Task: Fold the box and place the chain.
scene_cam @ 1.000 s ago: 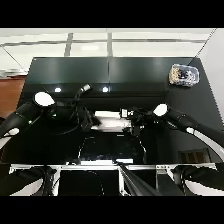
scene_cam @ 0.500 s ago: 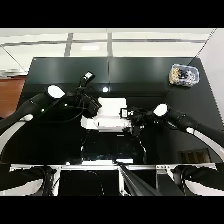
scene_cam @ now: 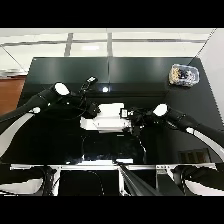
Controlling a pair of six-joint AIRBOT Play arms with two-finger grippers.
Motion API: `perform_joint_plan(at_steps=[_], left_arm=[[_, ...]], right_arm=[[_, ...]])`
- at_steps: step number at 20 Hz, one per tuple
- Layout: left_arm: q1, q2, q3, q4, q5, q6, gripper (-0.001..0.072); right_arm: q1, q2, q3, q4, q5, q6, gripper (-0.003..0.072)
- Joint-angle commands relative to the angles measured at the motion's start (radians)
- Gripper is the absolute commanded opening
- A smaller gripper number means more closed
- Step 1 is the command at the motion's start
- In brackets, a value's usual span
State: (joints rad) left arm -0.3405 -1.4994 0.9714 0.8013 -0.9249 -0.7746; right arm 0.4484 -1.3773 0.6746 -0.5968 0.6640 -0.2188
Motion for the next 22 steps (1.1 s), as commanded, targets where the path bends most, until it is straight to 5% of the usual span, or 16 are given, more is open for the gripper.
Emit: perform_joint_plan(at_steps=[1,5,11,12,13,14,20,22], left_arm=[[0.029,0.033,0.030,0.052,-0.071,0.006,0.0023],[0.113,0.190,0.003,0.077,-0.053,-0.022,0.0023],[0.135,0.385,-0.204,0.010,-0.148,0.305,0.0030],[0.122,0.380,-0.222,0.030,-0.175,0.389,0.0149],[0.105,0.374,-0.241,0.066,-0.169,0.465,0.0521],[0.087,0.369,-0.257,0.110,-0.135,0.518,0.0713],[-0.029,0.328,-0.266,0.196,0.111,0.853,0.0712],[-0.029,0.283,-0.266,0.164,0.094,0.853,0.0711]], right_arm=[[0.000,-0.001,0.000,0.002,0.001,0.002,0.0179],[0.000,-0.001,0.000,0.002,0.001,0.002,0.0179],[0.000,-0.001,0.000,0.002,0.001,0.002,0.0179],[0.000,-0.001,0.000,0.002,0.001,0.002,0.0179],[0.000,-0.001,0.000,0.002,0.001,0.002,0.0179],[0.000,-0.001,0.000,0.002,0.001,0.002,0.0179],[0.000,-0.001,0.000,0.002,0.001,0.002,0.0179],[0.000,-0.001,0.000,0.002,0.001,0.002,0.0179]])
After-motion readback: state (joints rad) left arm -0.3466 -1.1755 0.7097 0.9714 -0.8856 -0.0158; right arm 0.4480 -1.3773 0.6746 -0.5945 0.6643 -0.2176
